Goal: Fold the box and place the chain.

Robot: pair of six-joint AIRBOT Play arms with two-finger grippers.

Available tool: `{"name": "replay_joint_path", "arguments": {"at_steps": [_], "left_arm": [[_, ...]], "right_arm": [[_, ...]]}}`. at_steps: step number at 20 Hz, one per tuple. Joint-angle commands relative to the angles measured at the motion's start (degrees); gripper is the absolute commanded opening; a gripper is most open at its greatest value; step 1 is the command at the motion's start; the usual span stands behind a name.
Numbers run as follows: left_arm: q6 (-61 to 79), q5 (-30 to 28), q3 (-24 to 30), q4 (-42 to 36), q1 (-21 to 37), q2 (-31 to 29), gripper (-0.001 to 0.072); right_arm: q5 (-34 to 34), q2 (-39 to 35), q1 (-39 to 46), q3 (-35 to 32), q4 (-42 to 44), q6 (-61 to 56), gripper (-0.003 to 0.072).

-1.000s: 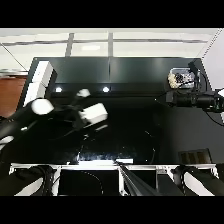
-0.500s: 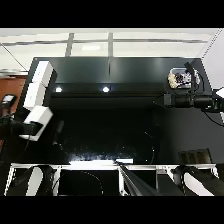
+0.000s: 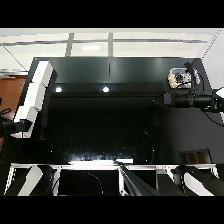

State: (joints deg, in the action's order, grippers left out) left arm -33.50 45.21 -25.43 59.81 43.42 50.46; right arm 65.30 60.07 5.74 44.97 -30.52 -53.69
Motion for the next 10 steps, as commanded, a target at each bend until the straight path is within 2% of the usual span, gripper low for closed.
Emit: {"name": "replay_joint_path", "arguments": {"at_steps": [1, 2, 3, 6, 8, 10], "left_arm": [[3.9, -5.2, -0.1, -3.1, -3.4, 4.4, 0.0555], [3.9, -8.2, -0.1, -3.1, -4.3, 4.5, 0.0671], [3.9, -11.1, -0.4, -3.1, -4.9, 4.3, 0.0719], [3.2, -9.9, -4.2, -3.3, -5.5, 2.6, 0.0719], [3.2, -5.0, -8.3, -5.2, -5.5, 0.5, 0.0715], [3.3, 0.2, -12.4, -11.3, -5.5, -1.7, 0.0711]], "right_arm": [[-0.6, 0.0, 0.0, 0.0, 0.0, -1.1, 0.004], [-0.6, 0.0, 0.0, 0.0, 0.0, -1.6, 0.004], [-0.6, 0.0, 0.0, 0.0, 0.0, -1.7, 0.004], [0.6, 0.0, 0.0, 0.0, 0.0, -1.8, 0.004], [0.6, 0.0, 0.0, 0.0, 0.0, -1.8, 0.004], [-0.3, 0.0, 0.0, 0.0, 0.0, -1.8, 0.004]]}}
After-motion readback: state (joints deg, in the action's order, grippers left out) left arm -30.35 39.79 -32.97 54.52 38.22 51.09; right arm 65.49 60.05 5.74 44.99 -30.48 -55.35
